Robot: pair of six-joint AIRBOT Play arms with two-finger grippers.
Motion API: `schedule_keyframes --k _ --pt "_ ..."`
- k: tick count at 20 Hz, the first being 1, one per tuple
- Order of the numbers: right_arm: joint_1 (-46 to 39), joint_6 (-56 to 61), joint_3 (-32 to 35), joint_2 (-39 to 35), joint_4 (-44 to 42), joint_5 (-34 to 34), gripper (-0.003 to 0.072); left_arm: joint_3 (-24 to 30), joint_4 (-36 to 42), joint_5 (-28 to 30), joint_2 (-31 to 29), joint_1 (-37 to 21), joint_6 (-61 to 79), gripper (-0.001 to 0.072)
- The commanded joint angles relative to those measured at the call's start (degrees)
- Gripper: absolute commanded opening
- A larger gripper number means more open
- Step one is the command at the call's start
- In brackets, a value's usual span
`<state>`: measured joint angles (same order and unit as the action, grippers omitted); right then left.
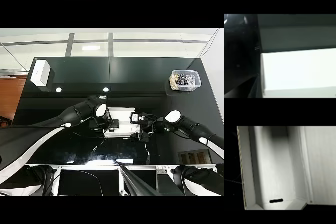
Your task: Fold the box and place the chain.
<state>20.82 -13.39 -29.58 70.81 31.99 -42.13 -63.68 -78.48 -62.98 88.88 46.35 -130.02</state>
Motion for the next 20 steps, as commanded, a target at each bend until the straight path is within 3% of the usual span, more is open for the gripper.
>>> schedule_keyframes --k 1,3,4,9,10,13,15,20 --pt "0.0 0.1 0.0 0.0 0.0 0.0 0.0440 -0.3 -0.3 -1.0 0.0 0.0 -0.1 0.0442" --pt "0.0 0.1 0.0 0.0 0.0 0.0 0.0440 -0.3 -0.6 -1.4 0.0 0.0 -0.1 0.0263" --pt "0.0 0.1 0.0 0.0 0.0 0.0 0.0439 -0.3 -0.6 -1.4 0.0 0.0 -0.1 0.0233" --pt "0.0 0.1 0.0 0.0 0.0 0.0 0.0440 -0.3 -1.5 -1.4 0.0 0.0 -0.1 0.0216" --pt "0.0 0.1 0.0 0.0 0.0 0.0 0.0440 -0.3 -1.5 -1.5 0.0 0.0 0.0 0.0123" --pt "0.0 0.1 0.0 0.0 0.0 0.0 0.0440 -0.3 -1.5 -1.6 0.0 0.0 -0.1 0.0106" --pt "0.0 0.1 0.0 0.0 0.0 0.0 0.0440 -0.3 -1.4 -1.7 0.0 0.0 0.0 0.0029" --pt "0.0 0.1 0.0 0.0 0.0 0.0 0.0440 -0.3 -1.4 -1.9 0.0 0.0 0.0 0.0029"
